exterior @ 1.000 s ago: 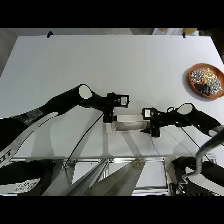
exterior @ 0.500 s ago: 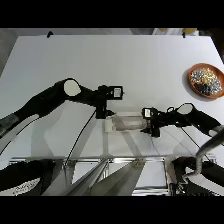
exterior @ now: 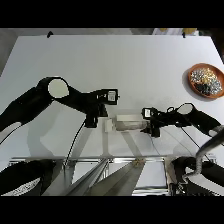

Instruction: Fold the box and place the chain.

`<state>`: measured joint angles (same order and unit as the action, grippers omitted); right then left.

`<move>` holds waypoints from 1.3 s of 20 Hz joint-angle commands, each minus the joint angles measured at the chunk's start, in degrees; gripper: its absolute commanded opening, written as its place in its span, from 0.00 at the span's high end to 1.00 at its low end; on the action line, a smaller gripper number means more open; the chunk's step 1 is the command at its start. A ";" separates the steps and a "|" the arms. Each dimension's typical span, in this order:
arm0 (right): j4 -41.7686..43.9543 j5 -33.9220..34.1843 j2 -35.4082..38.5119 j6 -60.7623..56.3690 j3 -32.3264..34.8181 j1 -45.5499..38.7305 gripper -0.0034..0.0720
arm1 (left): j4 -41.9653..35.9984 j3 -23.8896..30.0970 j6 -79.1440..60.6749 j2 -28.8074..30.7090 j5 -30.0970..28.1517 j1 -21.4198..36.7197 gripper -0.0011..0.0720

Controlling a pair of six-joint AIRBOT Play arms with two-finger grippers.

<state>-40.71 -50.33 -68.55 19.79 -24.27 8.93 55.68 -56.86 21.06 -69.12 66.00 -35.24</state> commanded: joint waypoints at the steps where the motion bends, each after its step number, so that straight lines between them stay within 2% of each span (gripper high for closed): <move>1: 0.02 -0.02 0.04 -0.02 0.00 -0.02 0.40 | 1.16 -0.04 5.99 0.33 4.33 -1.05 0.98; 4: 0.02 0.00 0.07 0.00 0.00 0.00 0.40 | 1.16 -0.04 5.99 0.26 0.90 -5.70 0.98; 7: 0.02 0.00 0.07 -0.02 0.00 -0.02 0.40 | 1.14 -0.04 6.01 -1.18 -7.74 -11.54 0.97; 10: 0.02 0.00 0.07 -0.02 0.00 0.00 0.40 | -0.26 -0.04 5.99 -3.89 -12.20 -15.21 0.97; 15: 0.02 0.00 0.07 -0.02 0.00 0.00 0.40 | -0.33 -0.04 5.99 -7.96 -17.40 -15.39 0.98; 21: 0.02 -0.02 0.07 -0.02 0.00 0.00 0.40 | -1.90 -0.04 9.05 -8.94 -33.22 -13.31 0.98; 26: 0.02 0.00 0.04 0.00 0.00 0.00 0.40 | -2.12 -0.04 13.75 -14.73 -33.88 -11.45 0.97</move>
<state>-40.69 -50.33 -68.55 19.77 -24.27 8.93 53.76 -56.86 32.08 -81.10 34.20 -47.48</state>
